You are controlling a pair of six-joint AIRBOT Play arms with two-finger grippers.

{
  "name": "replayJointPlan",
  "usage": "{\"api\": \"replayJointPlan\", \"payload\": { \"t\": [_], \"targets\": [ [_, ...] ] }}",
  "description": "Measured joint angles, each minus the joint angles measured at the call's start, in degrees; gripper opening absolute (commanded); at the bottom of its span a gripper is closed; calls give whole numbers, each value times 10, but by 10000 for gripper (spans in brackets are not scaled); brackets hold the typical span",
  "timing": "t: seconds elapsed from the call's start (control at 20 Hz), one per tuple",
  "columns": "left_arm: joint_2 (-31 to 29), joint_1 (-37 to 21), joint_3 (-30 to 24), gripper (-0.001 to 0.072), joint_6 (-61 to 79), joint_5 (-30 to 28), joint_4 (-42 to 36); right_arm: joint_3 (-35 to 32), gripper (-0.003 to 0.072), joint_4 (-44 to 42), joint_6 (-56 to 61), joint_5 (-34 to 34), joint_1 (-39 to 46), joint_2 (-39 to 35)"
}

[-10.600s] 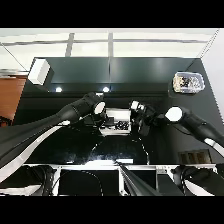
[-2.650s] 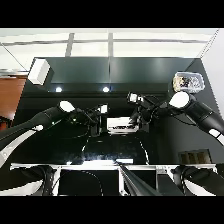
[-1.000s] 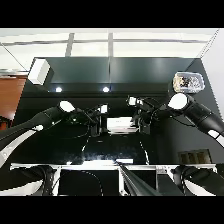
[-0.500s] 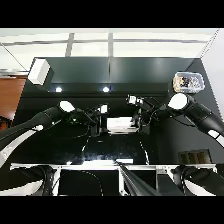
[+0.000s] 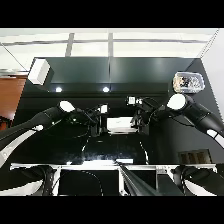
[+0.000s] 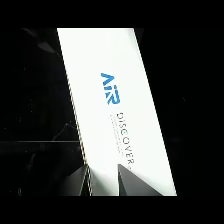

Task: Fold the box and place the chain.

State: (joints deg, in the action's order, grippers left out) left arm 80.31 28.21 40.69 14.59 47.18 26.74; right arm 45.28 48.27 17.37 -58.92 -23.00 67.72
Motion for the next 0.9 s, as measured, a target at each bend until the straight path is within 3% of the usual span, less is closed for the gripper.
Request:
{"api": "replayJointPlan", "payload": {
  "t": [0.4, 0.55, 0.6, 0.7, 0.9],
  "targets": [
    [0, 0, 0, 464, 0, 0, 0, 3, 210, 13, 12, 4, -8, 6],
    [0, 0, 0, 464, 0, 0, 0, 19, 208, 16, 75, -5, 8, -9],
    [0, 0, 0, 464, 0, 1, 0, 23, 180, 15, 114, -17, 22, -16],
    [0, 0, 0, 464, 0, 1, 0, 28, 12, 10, 206, -38, 58, -25],
    [0, 0, 0, 463, 0, 1, 0, -13, 13, -77, 326, -85, 106, -28]
  ]
}}
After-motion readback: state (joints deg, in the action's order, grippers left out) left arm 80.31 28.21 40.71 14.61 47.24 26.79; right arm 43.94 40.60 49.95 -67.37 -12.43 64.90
